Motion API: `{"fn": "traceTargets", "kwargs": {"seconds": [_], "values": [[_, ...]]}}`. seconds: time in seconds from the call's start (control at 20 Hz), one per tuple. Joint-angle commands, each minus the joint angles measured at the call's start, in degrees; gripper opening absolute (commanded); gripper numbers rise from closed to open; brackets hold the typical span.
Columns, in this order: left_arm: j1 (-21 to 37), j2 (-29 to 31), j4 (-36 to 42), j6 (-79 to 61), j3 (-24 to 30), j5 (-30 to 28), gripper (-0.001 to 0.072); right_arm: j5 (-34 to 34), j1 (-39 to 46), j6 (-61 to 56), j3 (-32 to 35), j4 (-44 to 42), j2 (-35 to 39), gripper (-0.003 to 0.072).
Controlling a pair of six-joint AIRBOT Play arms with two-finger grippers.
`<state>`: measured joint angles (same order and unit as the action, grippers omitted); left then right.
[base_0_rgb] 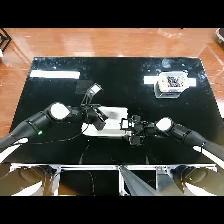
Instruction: Fold the box and place the chain.
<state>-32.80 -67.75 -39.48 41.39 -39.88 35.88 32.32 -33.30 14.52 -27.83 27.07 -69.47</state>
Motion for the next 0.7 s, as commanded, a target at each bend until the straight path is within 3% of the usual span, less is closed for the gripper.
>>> {"fn": "traceTargets", "kwargs": {"seconds": [0.0, 0.35, 0.5, 0.65], "values": [[-0.9, -3.67, -0.15, 0.0, 0.02, -0.81, 0.0028, 0.0, -0.04, 0.02, -0.02, 0.0, 0.0, 0.0246], [-0.57, -3.76, -1.18, -0.02, -0.39, -0.66, 0.0028, 0.0, -0.04, 0.02, -0.02, 0.0, 0.0, 0.0246], [0.92, 0.61, -4.15, 0.0, -0.68, -0.22, 0.0028, 0.0, -0.04, 0.0, -0.02, 0.0, 0.0, 0.0247], [3.56, 6.99, -9.68, 0.02, -0.63, 5.07, 0.0028, 0.0, -0.04, 0.02, -0.02, 0.0, 0.0, 0.0246]]}}
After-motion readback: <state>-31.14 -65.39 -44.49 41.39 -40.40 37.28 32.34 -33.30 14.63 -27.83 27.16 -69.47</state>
